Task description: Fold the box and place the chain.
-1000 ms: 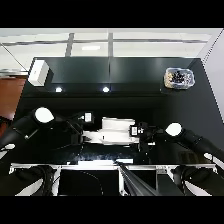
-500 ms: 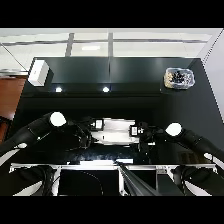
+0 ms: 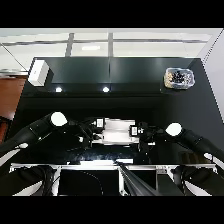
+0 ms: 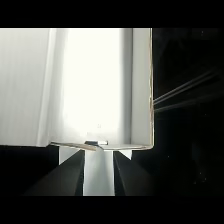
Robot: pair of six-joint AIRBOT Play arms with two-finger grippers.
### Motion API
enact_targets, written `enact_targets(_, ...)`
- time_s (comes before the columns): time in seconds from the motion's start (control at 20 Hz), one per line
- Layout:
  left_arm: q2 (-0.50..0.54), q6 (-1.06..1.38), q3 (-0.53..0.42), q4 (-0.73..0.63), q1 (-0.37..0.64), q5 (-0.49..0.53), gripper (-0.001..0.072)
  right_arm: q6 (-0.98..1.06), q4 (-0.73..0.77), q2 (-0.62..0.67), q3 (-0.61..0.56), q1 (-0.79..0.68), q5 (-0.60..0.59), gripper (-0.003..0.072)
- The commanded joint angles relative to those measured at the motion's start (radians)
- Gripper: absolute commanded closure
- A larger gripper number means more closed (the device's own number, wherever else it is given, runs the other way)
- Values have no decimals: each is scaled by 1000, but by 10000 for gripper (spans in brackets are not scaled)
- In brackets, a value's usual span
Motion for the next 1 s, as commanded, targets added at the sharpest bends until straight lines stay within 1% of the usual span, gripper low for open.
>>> enact_targets(0.0,-4,0,0,-79,0,1,492,0,0,-1,0,1,0,220)
enact_targets(0.1,-13,3,0,-115,-4,2,491,0,1,-1,0,1,0,220)
enact_targets(0.45,-68,5,0,-119,-27,1,491,0,0,-1,0,1,0,220)
enact_targets(0.85,-68,39,0,-120,-28,2,490,0,0,-1,0,1,0,220)
enact_targets(0.9,-68,39,0,-120,-28,3,476,0,0,-1,0,1,0,220)
enact_targets(0.95,-68,39,0,-120,-28,6,399,0,0,-1,0,1,0,220)
